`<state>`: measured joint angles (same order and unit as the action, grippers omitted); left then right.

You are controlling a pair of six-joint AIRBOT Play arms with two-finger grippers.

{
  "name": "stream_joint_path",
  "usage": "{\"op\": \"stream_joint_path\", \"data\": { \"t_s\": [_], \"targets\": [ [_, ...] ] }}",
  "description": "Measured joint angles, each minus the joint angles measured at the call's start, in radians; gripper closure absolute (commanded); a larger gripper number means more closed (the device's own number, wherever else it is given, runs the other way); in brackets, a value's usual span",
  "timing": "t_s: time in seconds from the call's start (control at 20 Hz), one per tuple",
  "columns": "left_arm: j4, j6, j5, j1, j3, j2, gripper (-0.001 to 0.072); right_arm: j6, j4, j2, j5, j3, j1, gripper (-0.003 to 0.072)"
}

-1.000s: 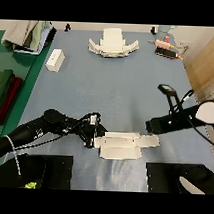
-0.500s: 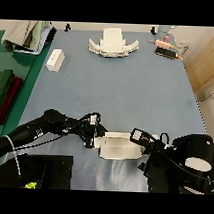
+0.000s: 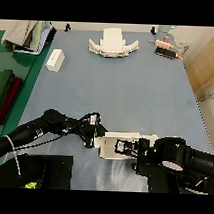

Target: Fold the box.

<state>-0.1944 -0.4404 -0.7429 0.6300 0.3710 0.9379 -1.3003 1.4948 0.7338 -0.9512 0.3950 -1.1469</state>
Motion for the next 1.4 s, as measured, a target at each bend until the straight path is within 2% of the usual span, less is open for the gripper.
{"op": "stream_joint_path", "data": {
  "t_s": [0.15,0.35,0.6,1.0,1.05,1.1,1.4],
  "targets": [
    [0.0,0.0,0.0,0.0,0.0,0.0,0.0696,-0.094,0.087,0.021,0.035,0.003,-0.005,0.0104],
    [0.0,0.0,0.0,0.0,0.0,0.0,0.0696,-0.217,0.178,-0.014,0.026,0.024,-0.009,0.0104],
    [0.0,0.0,0.001,0.0,0.0,0.0,0.0697,-0.344,0.243,-0.075,-0.014,0.04,-0.009,0.0103],
    [0.0,0.0,0.0,0.0,0.0,0.0,0.0696,-0.504,0.314,-0.087,-0.042,0.043,-0.01,0.0099],
    [0.0,0.0,0.0,0.0,0.0,0.0,0.0696,-0.511,0.32,-0.088,-0.043,0.043,-0.01,0.0092],
    [0.0,0.0,0.0,0.0,0.0,0.0,0.0696,-0.516,0.323,-0.088,-0.044,0.043,-0.01,-0.0019],
    [0.0,0.0,0.0,0.0,0.0,0.0,0.0696,-0.528,0.36,-0.088,-0.061,0.043,-0.004,-0.0034]
  ]
}}
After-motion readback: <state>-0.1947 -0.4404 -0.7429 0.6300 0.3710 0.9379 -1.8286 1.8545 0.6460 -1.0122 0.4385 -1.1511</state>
